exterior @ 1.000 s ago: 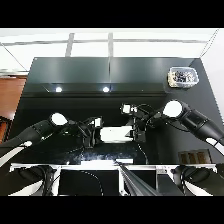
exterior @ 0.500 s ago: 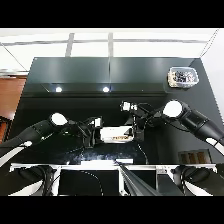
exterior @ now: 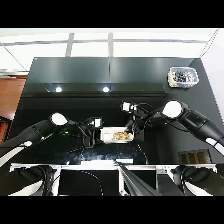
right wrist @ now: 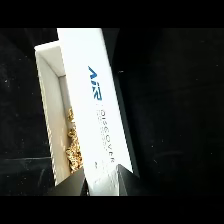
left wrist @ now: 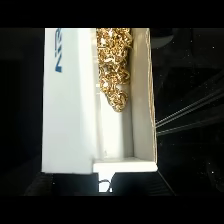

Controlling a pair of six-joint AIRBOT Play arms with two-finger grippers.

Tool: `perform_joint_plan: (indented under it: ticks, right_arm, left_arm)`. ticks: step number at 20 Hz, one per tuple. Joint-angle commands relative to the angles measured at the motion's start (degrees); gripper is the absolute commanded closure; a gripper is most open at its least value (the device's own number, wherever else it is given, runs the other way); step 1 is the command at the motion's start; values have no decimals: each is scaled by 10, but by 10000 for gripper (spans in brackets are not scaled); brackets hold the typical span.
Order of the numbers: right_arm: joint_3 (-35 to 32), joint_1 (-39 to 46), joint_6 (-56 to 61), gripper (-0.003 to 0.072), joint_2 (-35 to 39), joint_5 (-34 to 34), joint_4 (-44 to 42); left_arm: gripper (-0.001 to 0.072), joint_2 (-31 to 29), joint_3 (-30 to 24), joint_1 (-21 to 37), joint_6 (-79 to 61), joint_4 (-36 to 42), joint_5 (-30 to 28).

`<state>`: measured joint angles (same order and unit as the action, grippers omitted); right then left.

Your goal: Fold the box and place the chain.

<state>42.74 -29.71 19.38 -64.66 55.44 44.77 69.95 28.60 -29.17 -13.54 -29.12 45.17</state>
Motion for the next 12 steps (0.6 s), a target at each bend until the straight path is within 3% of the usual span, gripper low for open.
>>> perform_joint_plan:
  ticks: [1,4,5,12]
  right_arm:
    - [0,-8,1,483,0,3,3]
    - [0,-8,1,464,0,3,3]
    - [0,-8,1,357,0,3,4]
    - [0,-8,2,350,0,5,23]
  left_arm:
    - [245,0,0,0,0,0,-1]
    - [246,0,0,0,0,0,-1]
    - [245,0,0,0,0,0,-1]
    - [245,0,0,0,0,0,-1]
